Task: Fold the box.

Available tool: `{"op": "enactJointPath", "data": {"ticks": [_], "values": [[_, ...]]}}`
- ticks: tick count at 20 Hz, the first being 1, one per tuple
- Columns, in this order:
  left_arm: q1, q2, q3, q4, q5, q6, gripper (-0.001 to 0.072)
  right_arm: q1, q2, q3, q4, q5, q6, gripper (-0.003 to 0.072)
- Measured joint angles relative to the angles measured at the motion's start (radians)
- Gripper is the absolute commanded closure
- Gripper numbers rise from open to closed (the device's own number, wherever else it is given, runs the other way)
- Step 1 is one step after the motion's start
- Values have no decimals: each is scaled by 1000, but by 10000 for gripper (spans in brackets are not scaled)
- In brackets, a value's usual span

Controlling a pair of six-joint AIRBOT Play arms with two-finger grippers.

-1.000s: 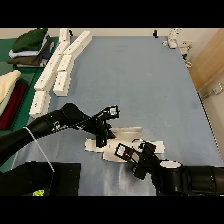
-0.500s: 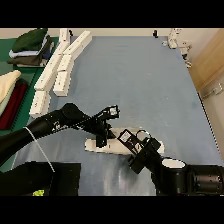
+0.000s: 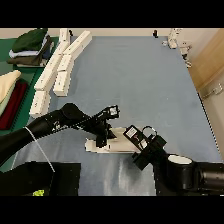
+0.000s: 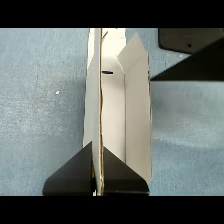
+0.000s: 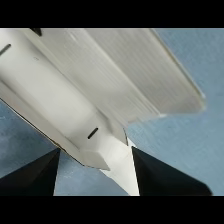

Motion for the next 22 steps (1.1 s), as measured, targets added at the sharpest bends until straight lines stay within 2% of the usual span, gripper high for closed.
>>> {"op": "enactJointPath", "data": {"ticks": [3, 7, 12, 16, 22], "values": [[0, 0, 0, 0, 0, 0, 696, -114, 78, -35, 71, 47, -203, -34], [0, 0, 0, 0, -1, 0, 697, -328, 130, -60, 249, 145, -615, -34], [0, 0, 0, 0, -2, 0, 697, -612, 144, -103, 611, 252, -1218, -34], [0, 0, 0, 0, -2, 0, 697, -789, 145, -151, 874, 275, -1604, -34], [0, 0, 0, 0, -2, 0, 697, -900, 78, -172, 1064, 244, -1888, -34]]}}
